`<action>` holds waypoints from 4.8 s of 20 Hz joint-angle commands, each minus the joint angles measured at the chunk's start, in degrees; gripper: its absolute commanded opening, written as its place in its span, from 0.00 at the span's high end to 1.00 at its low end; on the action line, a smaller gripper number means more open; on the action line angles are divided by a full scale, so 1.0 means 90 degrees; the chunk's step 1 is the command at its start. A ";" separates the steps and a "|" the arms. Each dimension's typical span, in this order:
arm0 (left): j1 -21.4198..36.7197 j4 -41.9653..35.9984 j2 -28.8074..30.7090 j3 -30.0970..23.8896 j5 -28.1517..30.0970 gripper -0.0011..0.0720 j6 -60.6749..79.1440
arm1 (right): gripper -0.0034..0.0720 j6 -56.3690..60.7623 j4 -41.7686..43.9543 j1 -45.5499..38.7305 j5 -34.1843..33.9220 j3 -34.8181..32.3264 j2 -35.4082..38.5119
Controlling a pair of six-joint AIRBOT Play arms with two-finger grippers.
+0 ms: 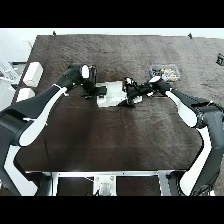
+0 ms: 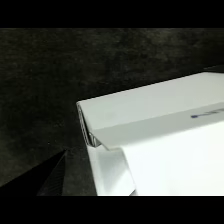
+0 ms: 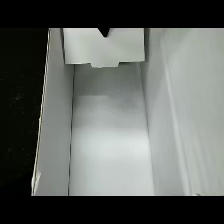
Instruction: Fold the box and place the chain.
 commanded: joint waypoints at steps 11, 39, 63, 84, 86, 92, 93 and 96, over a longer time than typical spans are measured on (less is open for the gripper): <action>-0.0151 0.1083 -0.0469 0.0797 -0.1185 0.42 -0.0112 | 0.11 0.0002 0.0002 0.0002 0.0000 -0.0002 0.0002; -0.0165 0.0991 -0.0670 0.0799 -0.0913 0.67 -0.0168 | 0.11 0.0002 0.0002 0.0002 0.0000 -0.0002 0.0002; -0.0296 0.1129 -0.1090 0.1926 -0.2234 0.48 -0.0095 | 0.11 0.0002 0.0002 0.0002 0.0000 -0.0002 0.0002; 0.1780 -0.2521 -0.0010 0.1001 -0.2501 0.48 0.6606 | 0.11 0.0002 0.0002 0.0002 0.0000 -0.0002 0.0002; 0.1848 -0.2183 -0.0010 0.0423 -0.1712 0.05 0.8704 | 0.11 0.0002 0.0002 0.0002 0.0000 -0.0002 0.0002; 0.1853 -0.2761 -0.0010 -0.1066 0.0291 0.00 1.2242 | 0.11 0.0002 0.0002 0.0002 0.0000 -0.0002 0.0002; 0.1853 -0.3060 -0.0012 -0.1251 0.0491 0.00 1.2801 | 0.11 0.0002 0.0002 0.0002 0.0000 -0.0002 0.0002; 0.1855 -0.3798 -0.0080 -0.1581 0.0850 0.00 1.3894 | 0.11 0.0002 0.0002 0.0002 0.0000 -0.0002 0.0002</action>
